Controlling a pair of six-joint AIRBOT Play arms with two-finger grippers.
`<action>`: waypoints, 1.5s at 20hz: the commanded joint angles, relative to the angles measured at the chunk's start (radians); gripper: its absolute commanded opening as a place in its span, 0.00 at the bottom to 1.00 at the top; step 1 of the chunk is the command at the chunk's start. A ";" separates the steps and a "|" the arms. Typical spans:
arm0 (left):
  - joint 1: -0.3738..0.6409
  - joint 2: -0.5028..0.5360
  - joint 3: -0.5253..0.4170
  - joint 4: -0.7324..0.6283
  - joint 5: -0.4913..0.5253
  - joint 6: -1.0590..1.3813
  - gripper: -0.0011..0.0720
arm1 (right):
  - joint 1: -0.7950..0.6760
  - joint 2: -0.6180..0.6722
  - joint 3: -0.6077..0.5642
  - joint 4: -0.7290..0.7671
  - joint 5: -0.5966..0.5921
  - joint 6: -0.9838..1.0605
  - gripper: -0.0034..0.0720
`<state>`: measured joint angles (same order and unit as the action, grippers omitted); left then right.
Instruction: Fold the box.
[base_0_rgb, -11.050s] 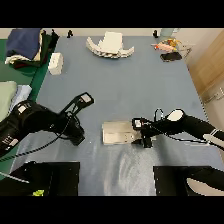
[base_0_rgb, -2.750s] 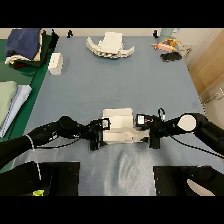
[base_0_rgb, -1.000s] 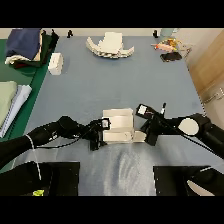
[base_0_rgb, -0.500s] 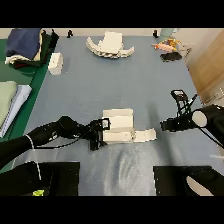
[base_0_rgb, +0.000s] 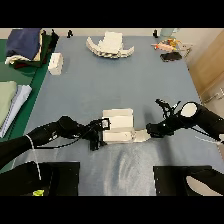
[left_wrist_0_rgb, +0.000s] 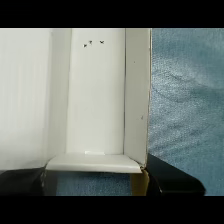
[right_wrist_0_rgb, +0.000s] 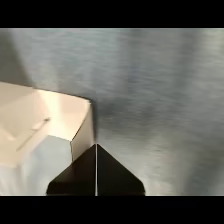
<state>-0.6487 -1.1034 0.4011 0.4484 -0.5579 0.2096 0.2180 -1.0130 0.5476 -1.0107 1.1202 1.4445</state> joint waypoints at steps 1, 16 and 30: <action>0.000 0.000 0.001 0.000 0.000 0.000 0.71 | -0.002 0.018 0.001 0.156 0.037 -0.093 0.07; 0.000 0.000 0.001 0.000 0.000 0.000 0.71 | 0.092 -0.001 0.001 0.266 -0.074 -0.192 0.55; 0.000 0.000 0.001 0.000 0.000 0.000 0.71 | 0.645 -0.311 0.404 -0.620 0.066 0.824 0.53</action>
<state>-0.6487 -1.1034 0.4011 0.4488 -0.5579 0.2096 0.7959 -1.2510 0.8776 -1.4895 1.0988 2.0796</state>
